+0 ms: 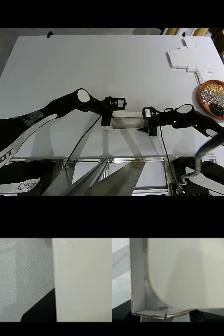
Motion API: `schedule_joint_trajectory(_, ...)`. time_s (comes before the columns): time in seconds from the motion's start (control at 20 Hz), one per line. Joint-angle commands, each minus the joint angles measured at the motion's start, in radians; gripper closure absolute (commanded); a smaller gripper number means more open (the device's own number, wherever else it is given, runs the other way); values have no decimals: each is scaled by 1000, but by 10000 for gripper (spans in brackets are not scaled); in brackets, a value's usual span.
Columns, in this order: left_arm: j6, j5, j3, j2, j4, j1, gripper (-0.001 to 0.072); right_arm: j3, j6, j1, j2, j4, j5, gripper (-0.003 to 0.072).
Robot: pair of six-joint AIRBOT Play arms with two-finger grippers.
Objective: Fold the box and place the chain.
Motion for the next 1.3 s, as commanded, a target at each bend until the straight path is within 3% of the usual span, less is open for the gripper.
schedule_joint_trajectory(0.0, 0, 1, 0, 0, 0, 0, 701, -1, -2, 5, -2, -3, -2, 170)
schedule_joint_trajectory(0.05, 0, 1, 0, 0, 0, 0, 701, -1, -2, 5, -2, -3, -2, 190)
schedule_joint_trajectory(0.1, 0, 1, 0, 0, 0, 0, 701, -1, -2, 5, -2, -7, -2, 278)
schedule_joint_trajectory(0.15, 0, 1, 0, 0, 0, 0, 701, -1, -2, 5, -2, -8, -2, 312)
schedule_joint_trajectory(1.25, 0, 1, 0, 0, 0, 0, 701, -1, -2, 5, -2, -8, 5, 307)
